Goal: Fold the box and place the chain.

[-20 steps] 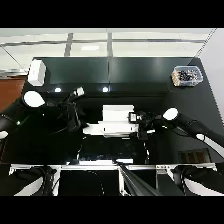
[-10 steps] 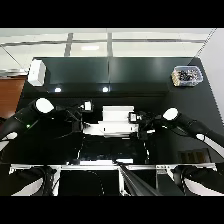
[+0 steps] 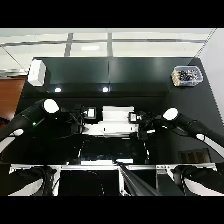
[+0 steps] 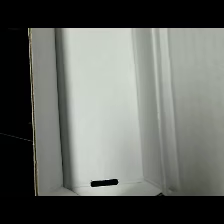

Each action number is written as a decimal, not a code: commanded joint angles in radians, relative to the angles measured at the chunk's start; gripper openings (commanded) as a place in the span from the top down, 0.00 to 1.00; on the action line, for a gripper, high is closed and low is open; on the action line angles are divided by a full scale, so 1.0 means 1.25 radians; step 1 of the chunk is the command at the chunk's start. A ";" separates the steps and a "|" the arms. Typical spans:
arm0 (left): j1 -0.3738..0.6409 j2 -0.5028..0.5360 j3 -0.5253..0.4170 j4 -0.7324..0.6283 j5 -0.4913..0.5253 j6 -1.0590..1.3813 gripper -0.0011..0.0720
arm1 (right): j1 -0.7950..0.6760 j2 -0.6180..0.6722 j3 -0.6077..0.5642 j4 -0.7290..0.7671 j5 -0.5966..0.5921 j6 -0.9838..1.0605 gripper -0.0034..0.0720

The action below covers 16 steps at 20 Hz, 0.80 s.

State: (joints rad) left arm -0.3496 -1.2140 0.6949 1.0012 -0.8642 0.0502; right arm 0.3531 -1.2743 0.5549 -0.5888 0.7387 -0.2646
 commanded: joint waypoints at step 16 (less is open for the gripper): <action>-0.045 0.036 -0.049 -0.139 0.012 -0.224 0.02 | 0.000 0.000 0.001 0.000 0.000 0.000 0.43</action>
State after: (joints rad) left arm -0.4015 -1.1683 0.6701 0.8623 -0.9146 -0.2005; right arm 0.3531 -1.2743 0.5549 -0.5884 0.7387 -0.2646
